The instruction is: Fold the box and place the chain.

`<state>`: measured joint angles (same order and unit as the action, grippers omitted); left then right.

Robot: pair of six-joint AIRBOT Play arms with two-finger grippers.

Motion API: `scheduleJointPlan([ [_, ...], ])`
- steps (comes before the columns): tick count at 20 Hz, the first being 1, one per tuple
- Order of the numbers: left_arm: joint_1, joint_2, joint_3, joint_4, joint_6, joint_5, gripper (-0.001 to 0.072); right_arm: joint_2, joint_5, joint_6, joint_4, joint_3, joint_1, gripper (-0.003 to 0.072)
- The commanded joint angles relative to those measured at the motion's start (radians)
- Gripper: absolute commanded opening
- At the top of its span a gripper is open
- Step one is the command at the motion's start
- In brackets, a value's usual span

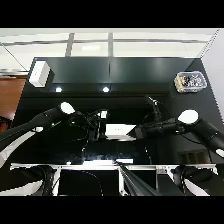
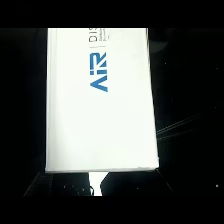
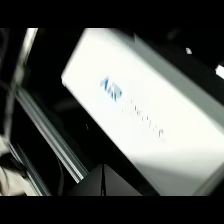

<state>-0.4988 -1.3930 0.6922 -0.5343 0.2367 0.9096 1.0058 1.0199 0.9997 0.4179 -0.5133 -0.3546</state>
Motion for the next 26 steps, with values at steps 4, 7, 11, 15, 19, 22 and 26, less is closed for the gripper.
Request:
scheduleJointPlan([
  [4,0.0,0.0,0.0,0.0,0.001,0.0,0.0489,0.121,-0.145,0.043,-0.112,0.035,-0.055,0.0003],
  [7,0.0,0.0,0.0,0.0,0.0,0.0,0.0489,0.143,-0.145,0.044,-0.1,0.035,-0.055,0.0003],
  [11,0.0,0.0,0.0,0.0,-0.026,0.003,0.049,0.142,-0.125,0.029,-0.089,0.032,-0.054,0.0004],
  [15,0.002,0.0,0.004,-0.001,-0.024,-0.011,0.0495,0.114,-0.019,0.018,-0.014,-0.034,-0.01,0.0004],
  [19,0.01,0.028,0.019,-0.01,-0.038,-0.003,0.0591,-0.014,0.145,0.038,0.07,-0.135,0.169,0.0004],
  [22,0.036,0.086,0.021,-0.052,-0.134,0.057,0.0718,-0.137,0.203,0.06,0.145,-0.171,0.349,0.0004],
  [26,0.071,0.204,0.024,-0.118,-0.209,0.17,0.0718,-0.21,0.27,0.071,0.286,-0.171,0.559,0.0004],
])
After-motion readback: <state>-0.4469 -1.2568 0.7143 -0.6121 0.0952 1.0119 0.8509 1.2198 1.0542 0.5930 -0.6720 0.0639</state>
